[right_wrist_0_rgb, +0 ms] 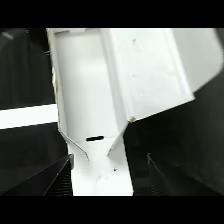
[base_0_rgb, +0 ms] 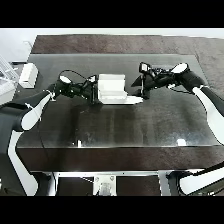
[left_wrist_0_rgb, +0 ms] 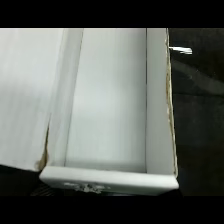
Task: Fold the box and place the chain.
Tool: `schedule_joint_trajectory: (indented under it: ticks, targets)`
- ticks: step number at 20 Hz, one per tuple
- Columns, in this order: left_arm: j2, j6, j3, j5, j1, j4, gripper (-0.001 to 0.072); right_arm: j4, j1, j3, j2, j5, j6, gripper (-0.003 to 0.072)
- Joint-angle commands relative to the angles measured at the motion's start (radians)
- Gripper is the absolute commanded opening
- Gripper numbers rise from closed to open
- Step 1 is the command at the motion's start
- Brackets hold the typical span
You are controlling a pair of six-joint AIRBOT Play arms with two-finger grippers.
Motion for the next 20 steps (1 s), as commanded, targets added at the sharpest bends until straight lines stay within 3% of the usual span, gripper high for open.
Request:
schedule_joint_trajectory:
  ticks: [1,15,16,18,19,20]
  targets:
    - [0.000,0.000,0.000,0.001,0.000,0.000,0.0519,-0.003,-0.002,-0.020,-0.035,-0.008,-0.043,0.0575]
    - [0.000,0.000,0.000,0.000,0.000,0.000,0.0519,0.027,0.063,-0.020,-0.084,-0.080,-0.075,0.0562]
    - [0.000,0.000,0.000,0.001,0.000,0.000,0.0519,0.038,0.064,-0.020,-0.087,-0.081,-0.085,0.0459]
    - [0.000,0.000,0.000,0.001,0.000,0.000,0.0519,0.077,0.072,-0.020,-0.092,-0.085,-0.116,0.0420]
    - [0.000,0.000,0.000,0.000,0.000,0.000,0.0519,0.105,0.076,-0.020,-0.094,-0.087,-0.133,0.0337]
    - [0.000,0.000,0.000,0.000,0.000,0.000,0.0519,0.136,0.084,-0.020,-0.098,-0.088,-0.146,0.0324]
